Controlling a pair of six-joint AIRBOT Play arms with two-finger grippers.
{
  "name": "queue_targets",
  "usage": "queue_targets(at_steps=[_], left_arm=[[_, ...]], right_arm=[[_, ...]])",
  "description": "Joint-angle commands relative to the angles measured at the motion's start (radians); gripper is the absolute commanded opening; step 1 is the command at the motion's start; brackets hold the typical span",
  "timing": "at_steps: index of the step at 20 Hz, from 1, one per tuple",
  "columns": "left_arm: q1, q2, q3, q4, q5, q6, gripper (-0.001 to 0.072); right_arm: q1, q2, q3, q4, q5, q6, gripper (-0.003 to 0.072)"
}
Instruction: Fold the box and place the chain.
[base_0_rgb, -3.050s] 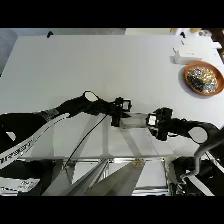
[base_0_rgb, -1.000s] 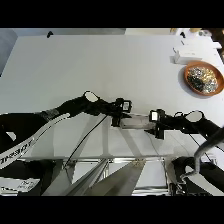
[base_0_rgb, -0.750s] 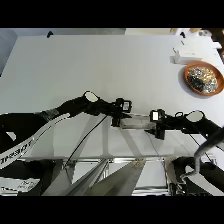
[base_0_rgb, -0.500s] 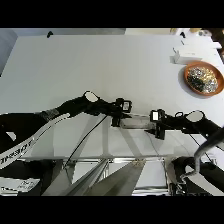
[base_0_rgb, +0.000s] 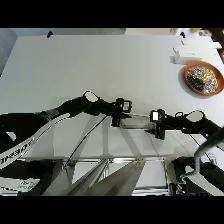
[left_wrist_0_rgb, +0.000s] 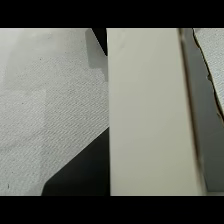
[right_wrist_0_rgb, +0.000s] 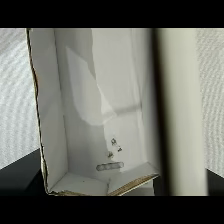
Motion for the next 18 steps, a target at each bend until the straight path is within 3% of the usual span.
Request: queue_targets(at_steps=[1,12,13,14,18], left_arm=[[0.001,0.001,0.0,0.0,0.0,0.0,0.001],[0.002,0.003,0.0,-0.005,-0.046,0.001,0.003],[0.004,0.01,0.0,0.005,-0.045,0.001,0.0148],[0.01,0.023,0.0,0.019,-0.044,0.0,0.0334],[0.053,0.114,0.0,0.152,-0.045,-0.137,0.0361]], right_arm=[[-0.001,0.0,0.0,0.0,-0.001,0.0,0.0408],[-0.001,0.0,0.0,0.0,-0.001,0.0,0.0408],[-0.001,0.0,0.0,0.0,-0.001,0.0,0.0408],[-0.001,0.0,0.0,0.0,-0.001,0.0,0.0408],[-0.001,0.0,0.0,0.0,-0.002,0.0,0.0409]])
